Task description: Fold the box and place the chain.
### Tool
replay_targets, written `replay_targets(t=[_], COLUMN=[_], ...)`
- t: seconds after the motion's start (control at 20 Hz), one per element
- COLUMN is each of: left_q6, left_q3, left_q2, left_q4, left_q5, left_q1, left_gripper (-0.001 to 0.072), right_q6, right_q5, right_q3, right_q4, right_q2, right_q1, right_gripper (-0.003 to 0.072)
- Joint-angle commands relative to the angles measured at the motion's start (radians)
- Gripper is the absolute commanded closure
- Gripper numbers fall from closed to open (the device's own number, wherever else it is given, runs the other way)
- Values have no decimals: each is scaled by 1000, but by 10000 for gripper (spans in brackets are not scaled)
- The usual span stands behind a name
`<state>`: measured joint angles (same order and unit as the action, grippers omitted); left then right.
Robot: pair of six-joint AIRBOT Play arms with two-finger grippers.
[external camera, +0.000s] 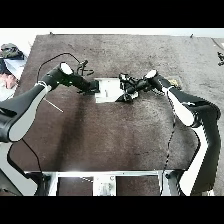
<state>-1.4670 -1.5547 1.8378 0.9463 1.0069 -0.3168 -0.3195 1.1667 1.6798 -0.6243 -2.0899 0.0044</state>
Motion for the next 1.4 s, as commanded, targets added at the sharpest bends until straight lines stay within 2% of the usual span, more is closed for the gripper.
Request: replay_targets(t=[0.0,0.25,0.45,0.6,0.85,1.0,1.15,1.35], left_q6=[-163,-306,-482,-523,-546,-580,-621,-632], left_q3=[-7,-9,-80,-135,-329,-402,-415,-415], left_q2=[1,1,3,30,159,207,220,228], left_q4=[132,262,470,486,551,620,706,726], left_q5=[-39,-42,11,74,264,328,344,334], left_q1=[-40,-77,-126,-140,-188,-204,-212,-212], left_gripper=[362,362,363,364,364,364,365,365], right_q6=[-1,-1,-1,-1,-1,-1,-1,-1], right_q5=[0,0,0,0,0,0,0,0], right_q3=[1,1,1,1,1,1,1,1], right_q4=[0,0,0,0,0,0,0,0], right_q2=[0,0,0,0,0,0,0,0], right_q1=[0,0,0,0,0,0,0,0], right_gripper=[252,251,251,252,252,252,251,252])
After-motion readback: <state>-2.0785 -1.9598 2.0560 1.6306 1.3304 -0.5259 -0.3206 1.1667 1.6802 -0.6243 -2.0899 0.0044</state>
